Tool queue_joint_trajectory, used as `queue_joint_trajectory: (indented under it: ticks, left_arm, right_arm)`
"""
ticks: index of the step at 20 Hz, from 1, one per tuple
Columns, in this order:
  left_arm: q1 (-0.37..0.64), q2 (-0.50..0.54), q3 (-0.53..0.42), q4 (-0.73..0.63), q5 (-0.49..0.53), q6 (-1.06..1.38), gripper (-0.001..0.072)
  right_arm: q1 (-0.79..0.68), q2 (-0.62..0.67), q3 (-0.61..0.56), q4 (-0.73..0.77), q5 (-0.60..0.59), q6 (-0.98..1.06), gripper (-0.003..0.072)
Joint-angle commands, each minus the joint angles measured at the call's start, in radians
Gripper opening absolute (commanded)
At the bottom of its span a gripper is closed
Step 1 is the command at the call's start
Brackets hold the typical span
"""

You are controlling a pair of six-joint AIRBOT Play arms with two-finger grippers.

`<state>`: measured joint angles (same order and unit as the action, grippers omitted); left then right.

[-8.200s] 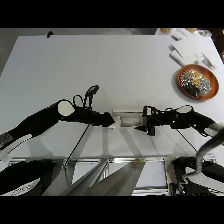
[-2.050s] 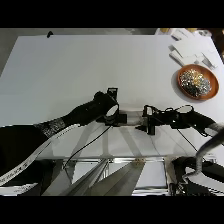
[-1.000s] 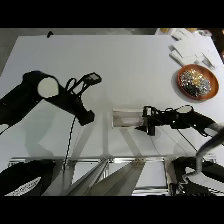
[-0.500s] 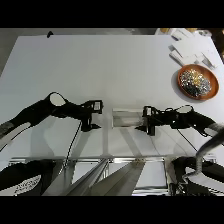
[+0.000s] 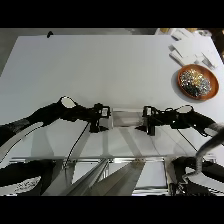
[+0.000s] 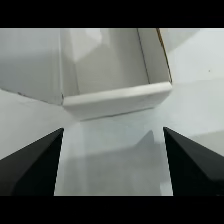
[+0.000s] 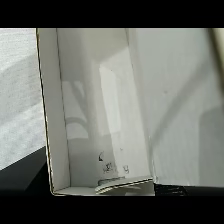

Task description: Fold the box and place the chain.

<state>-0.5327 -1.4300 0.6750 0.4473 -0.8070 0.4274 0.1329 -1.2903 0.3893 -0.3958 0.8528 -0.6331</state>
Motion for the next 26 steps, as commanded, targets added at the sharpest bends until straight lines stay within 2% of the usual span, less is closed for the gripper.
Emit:
queue_joint_trajectory:
  ticks: [1, 8, 14, 17, 18, 19, 20, 21, 26]
  left_arm:
    - [-0.019, -0.009, 0.024, -0.024, 0.011, -0.008, 0.0705]
    - [-0.049, -0.038, 0.031, -0.021, -0.005, -0.009, 0.0707]
    - [-0.067, -0.084, 0.031, -0.137, 0.015, -0.010, 0.0705]
    - [-0.073, -0.099, 0.031, -0.146, 0.027, -0.017, 0.0694]
    - [-0.073, -0.099, 0.031, -0.152, 0.037, -0.025, 0.0625]
    - [-0.073, -0.099, 0.031, -0.156, 0.042, -0.028, 0.0460]
    - [-0.073, -0.099, 0.031, -0.156, 0.041, -0.028, 0.0360]
    - [-0.074, -0.099, 0.031, -0.155, 0.043, -0.028, 0.0314]
    - [-0.073, -0.098, 0.031, -0.155, 0.040, -0.028, 0.0314]
  right_arm:
    - [0.000, 0.000, 0.001, 0.000, 0.000, 0.000, 0.0458]
    - [0.000, 0.000, 0.001, 0.000, 0.000, 0.000, 0.0458]
    - [0.000, 0.000, 0.001, 0.000, 0.000, 0.000, 0.0458]
    - [0.000, 0.000, 0.001, 0.000, 0.000, 0.000, 0.0458]
    - [0.000, 0.000, 0.001, 0.000, 0.000, 0.000, 0.0458]
    - [0.000, 0.000, 0.001, 0.000, 0.000, 0.000, 0.0458]
    - [0.000, 0.000, 0.001, 0.000, 0.000, 0.000, 0.0458]
    - [0.000, 0.000, 0.001, 0.000, 0.000, 0.000, 0.0458]
    - [0.000, 0.000, 0.001, 0.000, 0.000, 0.000, 0.0458]
